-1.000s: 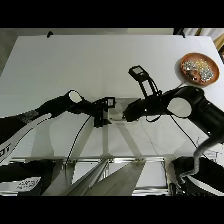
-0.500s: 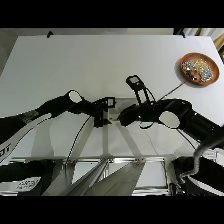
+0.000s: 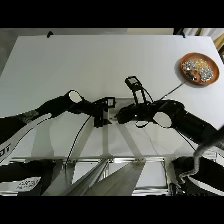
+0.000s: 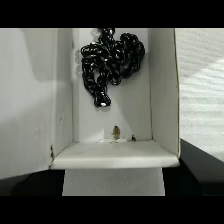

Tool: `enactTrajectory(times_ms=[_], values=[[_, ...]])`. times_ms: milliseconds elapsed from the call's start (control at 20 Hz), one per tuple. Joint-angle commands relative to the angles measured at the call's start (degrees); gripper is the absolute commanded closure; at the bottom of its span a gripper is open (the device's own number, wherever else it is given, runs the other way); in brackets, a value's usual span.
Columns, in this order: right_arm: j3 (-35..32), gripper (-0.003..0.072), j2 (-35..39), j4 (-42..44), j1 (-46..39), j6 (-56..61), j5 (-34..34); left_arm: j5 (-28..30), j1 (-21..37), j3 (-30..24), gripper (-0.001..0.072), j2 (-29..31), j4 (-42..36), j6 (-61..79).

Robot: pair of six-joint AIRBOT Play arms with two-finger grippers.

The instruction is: Fold the box and place the chain.

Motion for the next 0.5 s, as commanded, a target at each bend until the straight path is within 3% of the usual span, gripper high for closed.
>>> enactTrajectory(times_ms=[0,250,450], values=[[0.3,0.0503,3.0,-0.1,-0.1,0.1,0.8,0.0,0.0,0.0,0.0698,0.0,0.0,0.0],[0.6,0.0503,15.8,-6.4,-1.6,4.5,7.4,0.0,0.0,0.0,0.0698,0.0,0.0,0.0],[0.6,0.0503,19.5,-13.5,-12.8,5.9,15.3,0.0,0.0,0.0,0.0698,0.0,0.0,0.0]])
